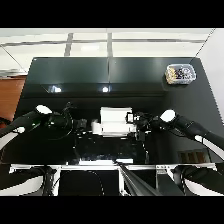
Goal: Fold the box and place the chain.
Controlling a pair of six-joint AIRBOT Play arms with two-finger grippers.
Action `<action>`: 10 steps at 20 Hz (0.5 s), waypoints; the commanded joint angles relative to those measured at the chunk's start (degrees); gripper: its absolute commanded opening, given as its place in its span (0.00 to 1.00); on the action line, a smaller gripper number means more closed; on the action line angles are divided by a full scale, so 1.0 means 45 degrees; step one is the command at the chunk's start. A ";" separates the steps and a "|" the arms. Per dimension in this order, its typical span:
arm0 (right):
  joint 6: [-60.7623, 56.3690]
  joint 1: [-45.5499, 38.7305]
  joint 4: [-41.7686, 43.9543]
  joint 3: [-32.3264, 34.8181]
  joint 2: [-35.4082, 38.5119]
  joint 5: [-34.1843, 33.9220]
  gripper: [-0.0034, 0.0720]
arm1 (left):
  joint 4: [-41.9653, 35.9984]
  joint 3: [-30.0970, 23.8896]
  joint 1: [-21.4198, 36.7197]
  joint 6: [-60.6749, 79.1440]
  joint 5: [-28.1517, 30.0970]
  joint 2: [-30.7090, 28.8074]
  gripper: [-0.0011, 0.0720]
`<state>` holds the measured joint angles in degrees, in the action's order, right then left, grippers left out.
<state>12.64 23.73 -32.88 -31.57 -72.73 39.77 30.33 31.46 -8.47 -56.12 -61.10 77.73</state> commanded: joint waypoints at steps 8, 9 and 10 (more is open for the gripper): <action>-0.0005 -0.0005 0.0000 0.0005 -0.0010 0.0005 0.19 | 0.0068 0.1394 -0.0704 -0.0573 -0.1161 0.0049 0.99; -0.0005 -0.0005 0.0005 0.0005 -0.0010 0.0005 0.19 | 0.0068 0.1525 -0.0957 -0.0578 -0.1146 0.0049 0.99; 0.0000 -0.0005 0.0000 0.0005 -0.0010 0.0005 0.19 | 0.0073 0.1661 -0.1205 -0.0578 -0.1141 0.0049 0.99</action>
